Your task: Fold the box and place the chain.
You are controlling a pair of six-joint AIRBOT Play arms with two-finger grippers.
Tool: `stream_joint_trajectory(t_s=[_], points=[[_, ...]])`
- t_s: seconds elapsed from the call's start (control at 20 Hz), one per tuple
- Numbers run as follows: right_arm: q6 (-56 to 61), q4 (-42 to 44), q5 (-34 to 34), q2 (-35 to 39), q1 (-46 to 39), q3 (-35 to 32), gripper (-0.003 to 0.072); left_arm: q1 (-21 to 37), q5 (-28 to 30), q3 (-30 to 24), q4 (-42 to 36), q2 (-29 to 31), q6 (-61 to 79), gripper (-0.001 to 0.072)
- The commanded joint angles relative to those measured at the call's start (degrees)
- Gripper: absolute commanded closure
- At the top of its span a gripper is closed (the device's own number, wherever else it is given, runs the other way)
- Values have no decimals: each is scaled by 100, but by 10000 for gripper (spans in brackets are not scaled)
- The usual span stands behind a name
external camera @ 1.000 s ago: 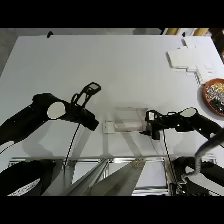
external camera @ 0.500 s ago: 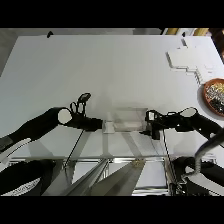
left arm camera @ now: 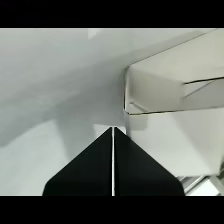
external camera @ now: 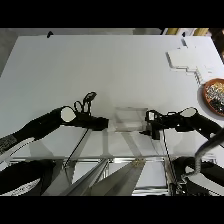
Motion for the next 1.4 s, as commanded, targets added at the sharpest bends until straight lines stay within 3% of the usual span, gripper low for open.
stream_joint_trajectory(t_s=[0.0,0.15,0.25,0.35,0.45,0.8,0.9,1.35], points=[[0,0,2,2,-4,4,274,-118,-17,286,-118,9,101,702],[0,0,2,2,-4,4,274,-227,-85,435,-105,9,101,689],[0,0,0,2,-4,4,274,-258,-105,466,-101,11,96,619],[0,0,2,2,-4,4,274,-280,-131,470,-98,11,94,617],[0,0,2,2,-2,4,274,-293,-129,470,-98,11,94,543],[0,0,0,2,-4,4,274,-328,-164,474,-94,11,96,536],[0,0,2,2,-4,4,274,-402,-162,476,-52,9,87,485],[0,0,2,2,-4,4,274,-553,-415,839,1128,7,-855,473]])
